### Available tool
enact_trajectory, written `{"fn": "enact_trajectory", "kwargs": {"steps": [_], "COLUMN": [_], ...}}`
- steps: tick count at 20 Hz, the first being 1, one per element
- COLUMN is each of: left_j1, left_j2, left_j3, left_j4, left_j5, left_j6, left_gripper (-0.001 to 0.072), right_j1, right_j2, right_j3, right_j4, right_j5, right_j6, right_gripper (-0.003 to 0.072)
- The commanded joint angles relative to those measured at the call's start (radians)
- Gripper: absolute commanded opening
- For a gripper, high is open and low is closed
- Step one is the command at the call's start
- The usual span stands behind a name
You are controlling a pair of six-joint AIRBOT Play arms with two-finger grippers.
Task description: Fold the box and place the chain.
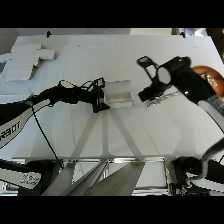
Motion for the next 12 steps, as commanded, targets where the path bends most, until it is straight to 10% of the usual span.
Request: {"fn": "enact_trajectory", "kwargs": {"steps": [1, 12], "left_j1": [0.0, 0.0], "left_j2": [0.001, 0.001], "left_j3": [0.001, 0.001], "left_j4": [0.0, 0.0], "left_j5": [0.0, 0.0], "left_j6": [0.0, 0.0], "left_gripper": [0.0479, 0.0479], "right_j1": [0.088, 0.121], "right_j2": [-0.015, -0.032], "right_j3": [0.007, 0.117], "right_j4": [0.096, 0.215], "right_j5": [-0.109, -0.367], "right_j6": [0.003, -0.007], "right_gripper": [0.0017, 0.0016]}}
